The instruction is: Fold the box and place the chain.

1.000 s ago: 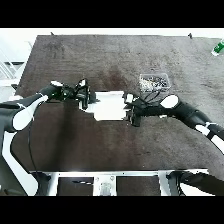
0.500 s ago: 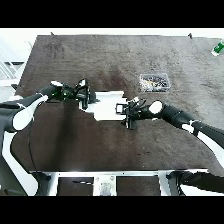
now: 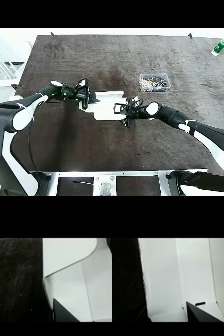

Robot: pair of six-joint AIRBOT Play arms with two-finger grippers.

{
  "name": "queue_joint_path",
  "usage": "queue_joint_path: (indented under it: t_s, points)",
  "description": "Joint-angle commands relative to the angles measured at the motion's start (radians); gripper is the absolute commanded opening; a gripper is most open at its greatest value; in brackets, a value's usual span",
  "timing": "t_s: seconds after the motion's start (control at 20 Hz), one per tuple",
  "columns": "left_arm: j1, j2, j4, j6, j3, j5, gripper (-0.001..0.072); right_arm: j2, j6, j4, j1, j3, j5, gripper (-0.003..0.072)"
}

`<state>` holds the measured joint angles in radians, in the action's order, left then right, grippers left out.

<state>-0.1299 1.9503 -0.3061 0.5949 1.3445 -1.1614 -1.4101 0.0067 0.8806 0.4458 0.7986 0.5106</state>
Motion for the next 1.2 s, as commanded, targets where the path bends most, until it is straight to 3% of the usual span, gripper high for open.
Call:
queue_joint_path:
  t_s: [0.0, 0.25, 0.75, 1.15]
  points:
    - [0.001, 0.000, -0.001, 0.000, 0.001, -0.002, 0.0022, 0.007, 0.046, -0.001, 0.000, 0.023, -0.020, 0.0554]
    - [0.001, 0.000, -0.001, 0.000, 0.001, -0.002, 0.0023, 0.063, 0.046, -0.001, -0.001, 0.050, -0.020, 0.0554]
    - [0.001, 0.000, -0.001, -0.002, 0.001, -0.002, 0.0022, 0.018, 0.034, -0.061, -0.070, 0.085, -0.020, 0.0555]
    - [0.001, 0.000, -0.001, -0.003, 0.001, -0.002, 0.0022, 0.014, -0.060, -0.131, -0.130, 0.116, 0.060, 0.0558]
